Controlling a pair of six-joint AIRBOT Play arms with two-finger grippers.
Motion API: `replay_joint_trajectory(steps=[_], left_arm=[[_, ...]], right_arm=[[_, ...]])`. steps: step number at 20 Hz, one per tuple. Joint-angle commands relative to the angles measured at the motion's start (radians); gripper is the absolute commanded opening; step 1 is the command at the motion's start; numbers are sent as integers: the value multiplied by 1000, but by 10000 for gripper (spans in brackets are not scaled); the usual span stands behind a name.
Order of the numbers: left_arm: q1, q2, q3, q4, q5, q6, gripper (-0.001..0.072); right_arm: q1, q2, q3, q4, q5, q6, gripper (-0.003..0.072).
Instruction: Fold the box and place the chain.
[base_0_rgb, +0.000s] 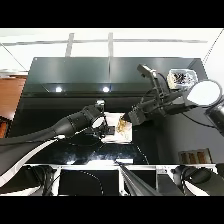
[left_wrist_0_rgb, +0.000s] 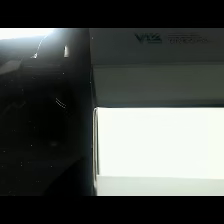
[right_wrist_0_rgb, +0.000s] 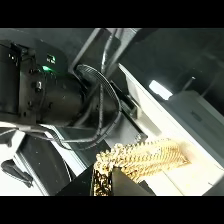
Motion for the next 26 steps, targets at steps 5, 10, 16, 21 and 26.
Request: replay_joint_trajectory(steps=[5,10,16,21,26], left_arm=[[1,0,0,-2,-21,0,28],[1,0,2,-2,-29,-8,213],[0,91,111,10,-137,141,502],[18,341,87,100,-212,589,502],[319,608,-171,99,-200,819,502]], right_arm=[[-70,34,-18,-122,40,24,629],[-312,89,-18,-224,137,25,629],[-390,89,-18,-228,150,23,629],[-389,89,-18,-248,147,23,629],[-389,89,-18,-255,157,40,629]])
